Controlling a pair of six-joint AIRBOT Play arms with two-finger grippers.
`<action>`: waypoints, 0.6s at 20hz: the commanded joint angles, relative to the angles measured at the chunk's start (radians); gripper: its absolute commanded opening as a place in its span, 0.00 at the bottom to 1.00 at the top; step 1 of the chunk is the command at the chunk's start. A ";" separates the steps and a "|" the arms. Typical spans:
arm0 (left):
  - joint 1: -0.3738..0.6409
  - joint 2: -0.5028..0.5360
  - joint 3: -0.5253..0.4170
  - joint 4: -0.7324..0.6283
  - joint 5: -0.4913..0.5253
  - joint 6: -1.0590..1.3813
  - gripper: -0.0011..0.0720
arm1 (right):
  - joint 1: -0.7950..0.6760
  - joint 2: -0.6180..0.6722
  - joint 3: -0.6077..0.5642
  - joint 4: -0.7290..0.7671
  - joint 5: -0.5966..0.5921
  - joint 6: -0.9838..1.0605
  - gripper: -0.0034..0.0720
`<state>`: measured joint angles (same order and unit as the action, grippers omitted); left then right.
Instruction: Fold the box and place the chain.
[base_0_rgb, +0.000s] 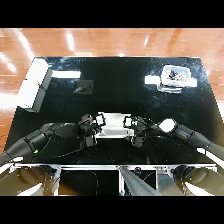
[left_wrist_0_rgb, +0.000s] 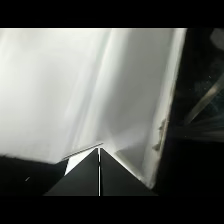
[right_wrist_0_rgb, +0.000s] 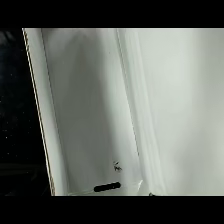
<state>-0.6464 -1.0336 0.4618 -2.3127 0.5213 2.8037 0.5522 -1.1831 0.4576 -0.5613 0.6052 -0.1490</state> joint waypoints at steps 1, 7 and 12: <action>0.041 0.048 0.000 0.090 0.009 -0.149 0.04 | 0.000 0.000 0.001 0.000 0.000 0.000 0.66; 0.211 0.173 0.000 0.218 0.170 -0.369 0.04 | 0.001 0.000 0.001 0.000 0.000 0.000 0.66; 0.425 0.211 0.000 0.219 0.379 -0.729 0.04 | 0.001 0.000 0.001 0.000 0.000 0.000 0.66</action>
<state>-0.3340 -0.8436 0.4618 -2.1094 0.7639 2.3066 0.5522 -1.1831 0.4576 -0.5621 0.6052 -0.1486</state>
